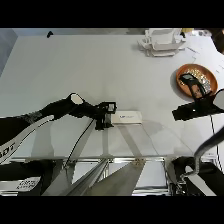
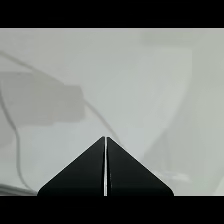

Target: Fold the box and place the chain.

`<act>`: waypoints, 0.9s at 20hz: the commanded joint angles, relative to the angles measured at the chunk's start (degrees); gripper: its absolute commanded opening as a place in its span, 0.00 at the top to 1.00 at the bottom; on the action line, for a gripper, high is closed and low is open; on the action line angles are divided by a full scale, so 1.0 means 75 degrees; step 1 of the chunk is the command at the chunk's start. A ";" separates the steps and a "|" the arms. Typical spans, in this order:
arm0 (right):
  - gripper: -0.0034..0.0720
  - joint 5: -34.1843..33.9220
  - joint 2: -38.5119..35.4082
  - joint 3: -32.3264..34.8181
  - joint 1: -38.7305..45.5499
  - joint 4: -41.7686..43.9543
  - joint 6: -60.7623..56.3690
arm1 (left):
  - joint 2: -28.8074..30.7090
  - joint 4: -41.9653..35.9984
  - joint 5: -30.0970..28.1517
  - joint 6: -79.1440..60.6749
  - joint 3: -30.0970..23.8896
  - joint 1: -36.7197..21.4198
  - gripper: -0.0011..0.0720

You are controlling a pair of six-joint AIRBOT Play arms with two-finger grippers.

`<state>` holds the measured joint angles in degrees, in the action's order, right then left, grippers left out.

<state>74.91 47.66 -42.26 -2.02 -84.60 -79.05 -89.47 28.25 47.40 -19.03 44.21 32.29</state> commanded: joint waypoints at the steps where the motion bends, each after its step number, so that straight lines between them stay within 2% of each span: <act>1: 0.93 0.0245 -0.0017 0.0000 0.0603 -0.0152 -0.0600 | 0.0003 0.0003 -0.0003 -0.0003 0.0009 -0.0009 0.87; 15: 0.93 0.0251 -0.0017 0.0000 0.0603 -0.0143 -0.0600 | 0.0003 -0.0050 0.0055 0.0000 0.0009 -0.0009 0.87; 18: 0.93 0.0251 -0.0020 0.0000 0.0603 -0.0143 -0.0600 | 0.0003 -0.0315 0.0382 -0.0006 0.0009 -0.0006 0.87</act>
<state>76.77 47.55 -42.26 2.46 -85.69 -83.57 -89.52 27.38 48.27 -19.00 44.21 32.21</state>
